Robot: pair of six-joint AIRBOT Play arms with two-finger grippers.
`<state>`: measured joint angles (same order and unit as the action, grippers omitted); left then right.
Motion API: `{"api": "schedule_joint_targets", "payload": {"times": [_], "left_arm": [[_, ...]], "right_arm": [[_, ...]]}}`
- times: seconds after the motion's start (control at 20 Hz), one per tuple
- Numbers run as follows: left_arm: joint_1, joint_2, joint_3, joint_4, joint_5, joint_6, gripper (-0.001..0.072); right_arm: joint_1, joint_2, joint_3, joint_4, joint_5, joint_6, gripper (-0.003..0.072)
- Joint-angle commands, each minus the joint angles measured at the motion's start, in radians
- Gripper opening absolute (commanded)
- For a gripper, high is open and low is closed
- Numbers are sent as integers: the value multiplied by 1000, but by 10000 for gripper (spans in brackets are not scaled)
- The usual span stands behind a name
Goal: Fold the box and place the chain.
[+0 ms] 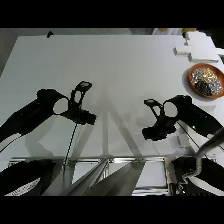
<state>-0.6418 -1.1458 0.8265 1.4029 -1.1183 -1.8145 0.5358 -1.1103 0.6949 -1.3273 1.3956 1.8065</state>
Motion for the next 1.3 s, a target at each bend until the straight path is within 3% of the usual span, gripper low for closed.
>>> {"api": "schedule_joint_targets", "payload": {"times": [0.0, 0.3, 0.45, 0.6, 0.75, 0.9, 1.1, 1.15, 1.25], "left_arm": [[0, 0, 0, 0, 0, 0, 9], [0, 0, 0, 0, 0, 0, 9], [0, 0, 0, 1, 0, 0, 9], [0, 0, 0, 0, 0, 0, 9], [0, 0, 0, 1, 0, 0, 9], [0, 0, 0, 0, 0, 0, 9], [0, 0, 0, 0, 0, 0, 9], [0, 0, 0, 0, 0, 0, 9], [0, 0, 0, 0, 0, 0, 9]], "right_arm": [[1, 1, 0, 0, 0, 0, 17], [1, 1, 0, 0, 0, 0, 17], [-1, 1, 0, -71, -102, -94, 17], [-1, 2, 5, -331, -153, -179, 18], [-37, 62, 77, -664, -47, -62, 14], [-240, 177, 179, -809, -69, -152, 14], [-719, 213, 196, -808, -137, -330, 19], [-836, 212, 196, -787, -170, -366, 101], [-1033, 207, 196, -713, -243, -336, 560]]}}
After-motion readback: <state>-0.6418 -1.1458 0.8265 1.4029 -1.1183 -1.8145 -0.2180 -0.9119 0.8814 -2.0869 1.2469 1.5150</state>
